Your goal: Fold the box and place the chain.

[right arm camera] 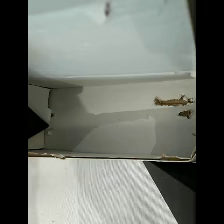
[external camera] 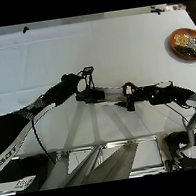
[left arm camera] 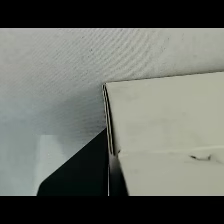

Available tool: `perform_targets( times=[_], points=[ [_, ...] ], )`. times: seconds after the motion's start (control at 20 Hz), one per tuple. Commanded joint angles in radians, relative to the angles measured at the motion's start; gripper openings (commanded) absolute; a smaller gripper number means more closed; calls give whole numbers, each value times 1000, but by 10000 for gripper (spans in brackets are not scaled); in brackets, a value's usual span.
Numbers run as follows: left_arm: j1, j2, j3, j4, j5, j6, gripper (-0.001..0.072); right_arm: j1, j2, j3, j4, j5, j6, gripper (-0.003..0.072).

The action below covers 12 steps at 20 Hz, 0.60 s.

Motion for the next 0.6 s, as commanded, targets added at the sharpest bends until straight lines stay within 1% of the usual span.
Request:
perform_targets(
  times=[0.0,0.05,0.1,0.15,0.2,0.4,0.45,0.5,0.55],
  points=[
    [-8,0,1,-9,11,-1,21,1,0,0,-5,-9,-2,413],
    [-9,0,1,-13,11,-1,81,1,0,0,-5,-9,-2,413],
    [-9,2,1,-16,10,-4,193,1,0,0,-5,-9,-2,413],
    [-9,7,1,-26,10,-5,279,1,0,0,-5,-9,-2,413],
    [-9,16,1,-29,11,-5,305,1,0,0,-5,-9,-2,413],
    [-5,76,1,-27,19,-3,306,1,0,0,-5,-9,-2,413],
    [-5,93,1,-26,18,10,322,1,0,0,-5,-9,-2,413],
    [-3,113,1,-26,14,31,393,1,0,0,-5,-9,-2,413],
    [3,132,1,-27,5,50,431,1,0,0,-5,-9,-2,413]
  ],
)
